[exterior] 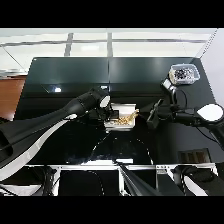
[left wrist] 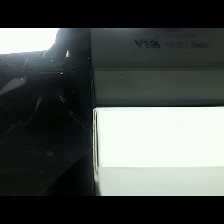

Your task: Fold the box and place the chain.

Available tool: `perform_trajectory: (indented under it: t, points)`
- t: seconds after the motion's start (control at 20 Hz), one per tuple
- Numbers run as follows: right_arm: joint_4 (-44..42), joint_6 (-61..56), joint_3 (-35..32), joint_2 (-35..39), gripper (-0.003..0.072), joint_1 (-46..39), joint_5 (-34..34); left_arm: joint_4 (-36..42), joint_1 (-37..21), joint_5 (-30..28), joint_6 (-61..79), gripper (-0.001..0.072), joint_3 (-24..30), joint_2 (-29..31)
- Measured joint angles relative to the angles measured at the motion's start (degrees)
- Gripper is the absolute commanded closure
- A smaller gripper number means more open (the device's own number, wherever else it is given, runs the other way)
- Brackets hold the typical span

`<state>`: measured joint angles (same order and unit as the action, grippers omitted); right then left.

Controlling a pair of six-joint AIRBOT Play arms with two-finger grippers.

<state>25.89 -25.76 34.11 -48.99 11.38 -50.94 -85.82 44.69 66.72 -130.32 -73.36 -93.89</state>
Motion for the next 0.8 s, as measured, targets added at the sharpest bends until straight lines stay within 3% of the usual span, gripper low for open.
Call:
perform_trajectory:
  t: [0.05,0.3,0.6,0.65,0.7,0.75,0.8]
  points:
    - [-2.67,-0.37,0.00,-0.07,0.0337,0.76,0.96,0.02,0.00,0.00,0.02,0.0683,0.00,0.00]
    - [-5.55,-1.66,-0.04,-1.86,0.0331,2.62,4.90,0.61,0.00,0.00,0.00,0.0682,0.00,0.00]
    - [-4.55,-2.40,-0.04,-2.19,0.0331,-6.16,2.58,1.05,0.00,0.28,-0.13,0.0676,-0.07,-0.57]
    - [-4.50,-2.40,-0.04,-2.19,0.0331,-7.58,1.36,1.05,0.04,0.61,-0.50,0.0538,-0.24,-0.66]
    - [-4.44,-2.45,-0.04,-2.19,0.0331,-8.72,0.02,1.22,0.11,1.33,-1.27,0.0292,-0.46,-0.72]
    - [-4.24,-2.49,-0.04,-2.19,0.0331,-9.49,-1.31,1.22,0.31,2.75,-1.92,0.0149,-0.87,-0.66]
    - [-3.93,-2.58,-0.04,-2.19,0.0331,-10.12,-2.62,1.11,0.55,2.93,-2.56,0.0146,-1.29,-0.20]
